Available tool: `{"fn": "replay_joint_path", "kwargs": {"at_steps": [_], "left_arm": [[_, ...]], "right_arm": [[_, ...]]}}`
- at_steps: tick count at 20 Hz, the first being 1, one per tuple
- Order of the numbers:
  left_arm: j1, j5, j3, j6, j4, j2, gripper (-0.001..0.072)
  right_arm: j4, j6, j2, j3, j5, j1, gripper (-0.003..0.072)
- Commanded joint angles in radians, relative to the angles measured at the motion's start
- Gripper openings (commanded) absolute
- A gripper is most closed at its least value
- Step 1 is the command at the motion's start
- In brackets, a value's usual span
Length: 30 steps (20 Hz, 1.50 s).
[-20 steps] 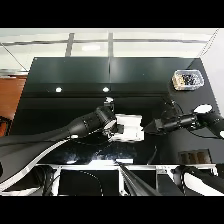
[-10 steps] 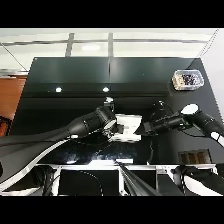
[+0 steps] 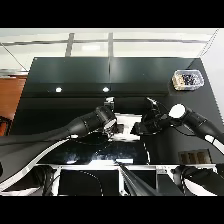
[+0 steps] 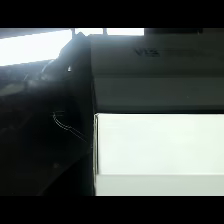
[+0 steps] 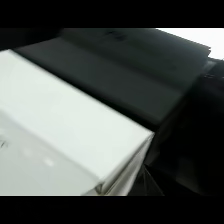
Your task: Fold the box and place the chain.
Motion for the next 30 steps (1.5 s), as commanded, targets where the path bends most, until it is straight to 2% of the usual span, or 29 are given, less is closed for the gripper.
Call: {"fn": "replay_joint_path", "kwargs": {"at_steps": [1,3,5,7,13,14,17,19,23,24,25,28,30], "left_arm": [[0.000,-0.005,0.001,0.000,0.002,0.000,0.0031],[0.000,-0.005,0.001,0.000,0.002,0.000,0.0031],[0.000,-0.005,0.001,0.000,0.002,0.000,0.0031],[0.000,-0.005,0.001,0.000,0.002,0.000,0.0031],[0.000,-0.004,0.001,0.000,0.002,0.000,0.0031],[0.000,-0.004,0.001,0.000,0.002,0.000,0.0031],[0.000,-0.004,0.001,0.000,0.002,0.000,0.0031],[0.000,-0.002,0.001,0.000,0.003,0.000,0.0031],[0.000,-0.002,0.001,0.000,0.003,0.000,0.0031],[0.000,-0.002,0.001,0.000,0.003,0.000,0.0031],[0.000,-0.002,0.001,0.000,0.002,0.000,0.0031],[0.000,-0.002,0.001,0.000,0.003,0.000,0.0031],[0.000,-0.002,0.001,0.000,0.003,0.000,0.0031]], "right_arm": [[-0.250,0.312,0.008,0.047,-0.047,0.101,0.0546],[-0.407,0.513,0.007,0.072,-0.062,0.172,0.0545],[-0.532,0.637,0.007,0.111,-0.050,0.238,0.0427],[-0.613,0.742,0.002,0.143,-0.026,0.286,0.0426],[-0.587,0.805,-0.046,0.152,0.051,0.309,0.0423],[-0.586,0.805,-0.053,0.152,0.048,0.309,0.0352],[-0.585,0.809,-0.066,0.153,0.046,0.309,0.0344],[-0.585,0.811,-0.070,0.153,0.045,0.309,0.0309],[-0.586,0.820,-0.071,0.153,0.043,0.309,0.0305],[-0.585,0.823,-0.074,0.153,0.041,0.309,0.0222],[-0.585,0.823,-0.076,0.153,0.035,0.312,0.0203],[-0.587,0.824,-0.076,0.154,0.018,0.322,0.0026],[-0.592,0.824,-0.077,0.154,0.021,0.323,0.0022]]}}
